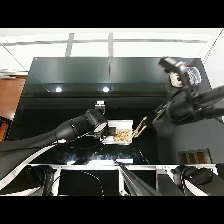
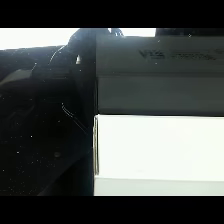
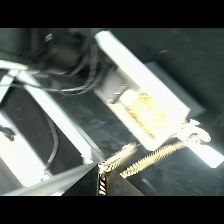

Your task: Fold the box and place the chain.

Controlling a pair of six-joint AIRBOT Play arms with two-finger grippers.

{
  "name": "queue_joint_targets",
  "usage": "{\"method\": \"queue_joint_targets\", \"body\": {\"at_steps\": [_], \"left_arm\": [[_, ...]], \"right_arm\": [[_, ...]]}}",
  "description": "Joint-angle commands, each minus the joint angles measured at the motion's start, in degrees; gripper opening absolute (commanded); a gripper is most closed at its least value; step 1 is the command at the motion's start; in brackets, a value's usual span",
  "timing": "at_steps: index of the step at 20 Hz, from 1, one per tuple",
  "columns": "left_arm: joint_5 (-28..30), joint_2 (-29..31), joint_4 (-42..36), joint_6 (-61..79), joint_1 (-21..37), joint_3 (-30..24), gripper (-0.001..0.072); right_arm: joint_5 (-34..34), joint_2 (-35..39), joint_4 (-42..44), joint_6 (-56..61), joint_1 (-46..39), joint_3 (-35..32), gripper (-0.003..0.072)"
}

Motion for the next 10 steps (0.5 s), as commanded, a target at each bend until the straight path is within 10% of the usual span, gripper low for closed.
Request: {"method": "queue_joint_targets", "body": {"at_steps": [1,10], "left_arm": [[0.0,0.02,0.02,0.0,0.0,0.02,0.0031],[0.02,0.02,0.02,0.0,0.0,0.02,0.0031]], "right_arm": [[-8.79,-0.24,3.93,0.44,5.79,-5.64,0.0038],[-15.17,-5.42,3.34,-0.24,8.31,-8.39,0.0038]]}}
